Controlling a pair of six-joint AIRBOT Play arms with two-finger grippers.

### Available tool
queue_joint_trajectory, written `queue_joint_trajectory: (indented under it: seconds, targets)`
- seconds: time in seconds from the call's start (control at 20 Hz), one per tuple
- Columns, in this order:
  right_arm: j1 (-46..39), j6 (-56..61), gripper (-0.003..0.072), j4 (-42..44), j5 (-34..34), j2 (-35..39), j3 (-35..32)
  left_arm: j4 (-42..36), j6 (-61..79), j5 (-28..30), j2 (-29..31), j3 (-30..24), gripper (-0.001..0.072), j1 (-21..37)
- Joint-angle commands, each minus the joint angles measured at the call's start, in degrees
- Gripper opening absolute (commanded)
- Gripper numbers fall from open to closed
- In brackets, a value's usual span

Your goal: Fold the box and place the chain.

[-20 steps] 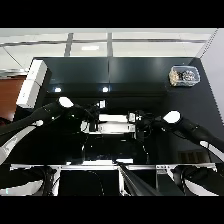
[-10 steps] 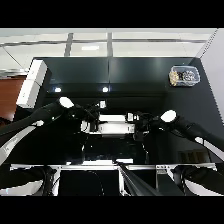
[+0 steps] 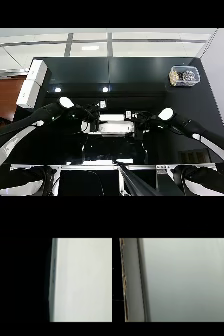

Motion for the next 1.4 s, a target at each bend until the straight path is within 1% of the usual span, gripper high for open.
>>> queue_joint_trajectory:
  seconds: [0.0,0.35,0.45,0.55,0.65,0.9,1.0,1.3,1.35]
  targets:
    - [0.00,0.92,0.0695,-0.79,-0.04,-0.13,0.11,0.02,0.07,-0.02,-0.02,0.02,0.0026,-0.02]
    - [-0.15,0.90,0.0695,-0.81,0.26,-0.13,0.11,0.04,0.07,-0.02,-0.02,0.02,0.0026,-0.02]
    - [-0.94,0.85,0.0666,-0.81,1.46,-0.13,0.11,0.02,0.07,-0.02,-0.02,0.02,0.0026,-0.02]
    - [-1.95,0.48,0.0666,-0.70,2.99,-0.13,0.11,0.02,0.07,-0.02,-0.02,0.02,0.0026,-0.02]
    - [-2.12,0.46,0.0666,-0.72,3.13,-0.13,0.11,0.02,0.07,-0.02,-0.02,0.02,0.0026,-0.02]
    - [-1.75,1.60,0.0666,-0.76,1.27,-0.13,0.11,0.02,0.07,0.00,-0.02,0.02,0.0026,-0.02]
    - [-0.70,2.89,0.0666,-2.08,-0.09,-0.20,0.11,0.02,0.04,-0.02,-0.04,0.02,0.0026,-0.02]
    - [0.31,3.69,0.0665,-3.48,-0.72,-0.31,0.11,0.02,0.04,0.00,-0.04,0.02,0.0026,-0.02]
    - [0.31,3.69,0.0626,-3.54,-0.70,-0.31,0.11,0.02,0.07,-0.02,-0.04,0.02,0.0026,-0.02]
